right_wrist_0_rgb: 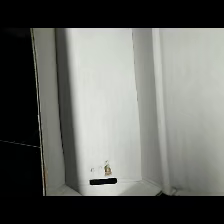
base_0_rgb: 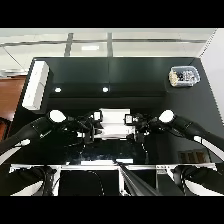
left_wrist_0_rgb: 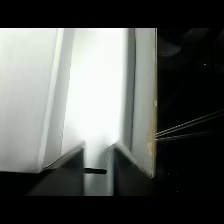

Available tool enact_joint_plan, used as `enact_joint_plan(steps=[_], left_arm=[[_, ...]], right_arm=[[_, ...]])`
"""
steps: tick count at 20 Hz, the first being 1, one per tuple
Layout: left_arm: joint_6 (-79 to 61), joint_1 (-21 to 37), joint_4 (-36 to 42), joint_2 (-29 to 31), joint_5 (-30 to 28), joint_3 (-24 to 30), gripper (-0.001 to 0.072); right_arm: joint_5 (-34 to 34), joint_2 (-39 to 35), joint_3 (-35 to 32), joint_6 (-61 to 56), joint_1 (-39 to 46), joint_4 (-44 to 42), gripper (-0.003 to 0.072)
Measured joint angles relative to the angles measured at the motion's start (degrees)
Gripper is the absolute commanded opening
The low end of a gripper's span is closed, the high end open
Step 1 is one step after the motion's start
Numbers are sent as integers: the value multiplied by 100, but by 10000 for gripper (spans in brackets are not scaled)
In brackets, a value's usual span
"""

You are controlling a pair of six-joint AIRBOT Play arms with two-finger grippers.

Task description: Fold the box and place the chain.

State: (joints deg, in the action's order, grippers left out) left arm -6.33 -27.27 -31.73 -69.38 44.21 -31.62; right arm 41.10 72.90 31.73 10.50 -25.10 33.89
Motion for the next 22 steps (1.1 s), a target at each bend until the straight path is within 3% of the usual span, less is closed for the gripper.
enact_joint_plan(steps=[5, 9, 12, 15, 18, 22], left_arm=[[2312, 647, -1292, 334, 688, -249, 21], [4784, 1864, -2085, 518, 1300, -245, 22], [5919, 2964, -1845, 352, 1899, -37, 22], [6376, 3703, -1390, 118, 2216, 205, 21], [6566, 3842, -1106, -170, 2299, 323, 22], [6505, 3298, -658, -564, 2168, 376, 21]], right_arm=[[0, 0, 0, 0, 0, 0, 193], [-2, 0, 0, 0, 2, 0, 192], [0, 0, 0, 0, 0, 0, 192], [0, 0, 0, 0, 0, 0, 192], [0, 0, 0, 0, 0, 0, 192], [-2, 0, 0, 0, 2, 0, 192]])
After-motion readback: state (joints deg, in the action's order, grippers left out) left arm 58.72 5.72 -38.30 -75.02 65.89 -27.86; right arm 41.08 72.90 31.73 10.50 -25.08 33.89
